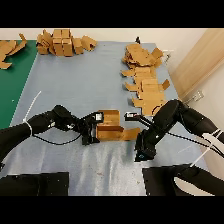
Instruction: Fold the box.
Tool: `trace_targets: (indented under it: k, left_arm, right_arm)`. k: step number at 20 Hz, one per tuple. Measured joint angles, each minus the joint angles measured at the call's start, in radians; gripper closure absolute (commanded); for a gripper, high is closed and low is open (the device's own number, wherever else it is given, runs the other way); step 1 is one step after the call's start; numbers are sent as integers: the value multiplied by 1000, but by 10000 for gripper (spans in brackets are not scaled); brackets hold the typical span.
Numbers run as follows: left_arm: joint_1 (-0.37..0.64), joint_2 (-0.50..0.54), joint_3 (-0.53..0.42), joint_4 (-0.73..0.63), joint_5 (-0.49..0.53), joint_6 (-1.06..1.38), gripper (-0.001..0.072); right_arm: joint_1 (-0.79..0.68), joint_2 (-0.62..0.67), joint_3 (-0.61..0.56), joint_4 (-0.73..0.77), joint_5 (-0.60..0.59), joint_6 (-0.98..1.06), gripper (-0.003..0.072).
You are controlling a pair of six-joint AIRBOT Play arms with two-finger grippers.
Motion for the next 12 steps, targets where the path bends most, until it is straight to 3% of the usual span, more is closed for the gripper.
trace_targets:
  k: [9, 11, 12]
  left_arm:
    - [0, 0, 0, 1, 0, 0, 78]
    - [0, 0, 0, 2, 2, 3, 234]
    - [0, 0, 0, 2, 2, 3, 234]
  right_arm:
    - [0, 0, 0, -4, 17, 0, -21]
    - [0, 0, 0, -6, 18, -1, -22]
    - [0, 0, 0, -6, 18, -1, -22]
